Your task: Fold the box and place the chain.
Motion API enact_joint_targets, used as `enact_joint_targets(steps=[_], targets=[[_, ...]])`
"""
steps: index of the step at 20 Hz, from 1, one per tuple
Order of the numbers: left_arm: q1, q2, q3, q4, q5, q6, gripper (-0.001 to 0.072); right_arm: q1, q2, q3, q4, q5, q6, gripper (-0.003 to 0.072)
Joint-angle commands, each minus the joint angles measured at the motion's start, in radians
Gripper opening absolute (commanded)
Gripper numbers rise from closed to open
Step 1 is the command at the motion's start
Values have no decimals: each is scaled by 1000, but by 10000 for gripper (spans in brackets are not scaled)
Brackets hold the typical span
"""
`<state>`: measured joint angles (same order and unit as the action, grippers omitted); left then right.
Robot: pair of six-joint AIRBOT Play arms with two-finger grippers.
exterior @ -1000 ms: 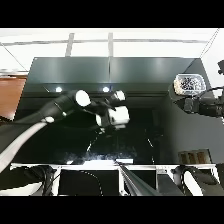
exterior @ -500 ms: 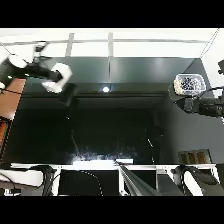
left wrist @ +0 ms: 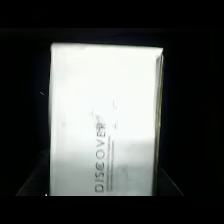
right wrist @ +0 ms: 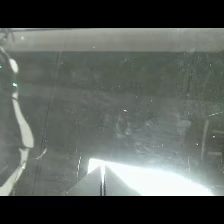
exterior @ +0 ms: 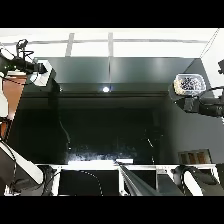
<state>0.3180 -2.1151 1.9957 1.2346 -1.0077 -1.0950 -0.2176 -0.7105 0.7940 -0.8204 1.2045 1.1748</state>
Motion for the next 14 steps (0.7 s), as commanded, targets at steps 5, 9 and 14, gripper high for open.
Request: enact_joint_targets(steps=[5, 9, 14], targets=[[-16, 93, 88, 219, -140, -43, 715, 0, 1, 1, 2, -14, 0, 10], [0, 292, 85, 248, -314, -201, 599, 0, 1, 7, 24, -22, -2, 10], [-19, 564, -88, 26, -555, -277, 23, 0, 18, 80, 13, 40, -5, 9]])
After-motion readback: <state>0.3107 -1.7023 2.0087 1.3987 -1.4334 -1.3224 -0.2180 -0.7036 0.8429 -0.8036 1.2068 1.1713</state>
